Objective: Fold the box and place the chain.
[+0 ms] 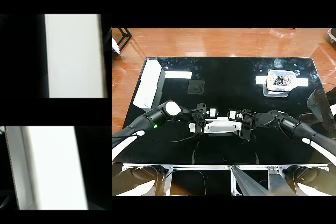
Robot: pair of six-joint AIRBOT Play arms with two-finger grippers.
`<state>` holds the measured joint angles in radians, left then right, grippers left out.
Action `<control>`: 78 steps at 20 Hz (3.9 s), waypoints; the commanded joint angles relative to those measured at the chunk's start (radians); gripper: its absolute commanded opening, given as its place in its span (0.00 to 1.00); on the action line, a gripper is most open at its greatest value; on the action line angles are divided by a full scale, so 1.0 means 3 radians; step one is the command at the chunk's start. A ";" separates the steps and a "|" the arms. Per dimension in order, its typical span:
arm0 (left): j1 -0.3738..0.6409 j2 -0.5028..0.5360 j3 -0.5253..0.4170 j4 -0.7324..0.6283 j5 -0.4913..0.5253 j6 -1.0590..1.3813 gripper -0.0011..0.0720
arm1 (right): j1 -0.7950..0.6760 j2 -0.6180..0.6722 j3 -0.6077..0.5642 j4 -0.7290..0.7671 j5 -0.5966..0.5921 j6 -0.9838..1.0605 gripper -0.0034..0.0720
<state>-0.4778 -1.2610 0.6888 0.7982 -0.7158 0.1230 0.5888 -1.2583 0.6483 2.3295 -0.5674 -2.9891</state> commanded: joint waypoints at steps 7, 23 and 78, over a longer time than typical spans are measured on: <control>-0.0001 -0.0001 -0.0001 0.0003 0.0004 0.0000 0.04 | -0.0003 -0.0186 0.0206 0.0001 -0.0277 0.0001 0.97; -0.0001 -0.0001 -0.0001 0.0001 0.0004 0.0000 0.04 | -0.0003 -0.0196 0.0094 -0.0039 -0.0131 0.0001 0.96; -0.0270 0.0329 -0.0217 0.0042 0.1264 -0.2207 0.04 | -0.0003 -0.0224 0.0093 -0.0113 -0.0217 0.0001 0.66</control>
<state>-0.5816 -1.1755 0.6060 0.7509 -0.3298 -0.5385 0.5873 -1.3251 0.6769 2.2978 -0.6308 -2.9894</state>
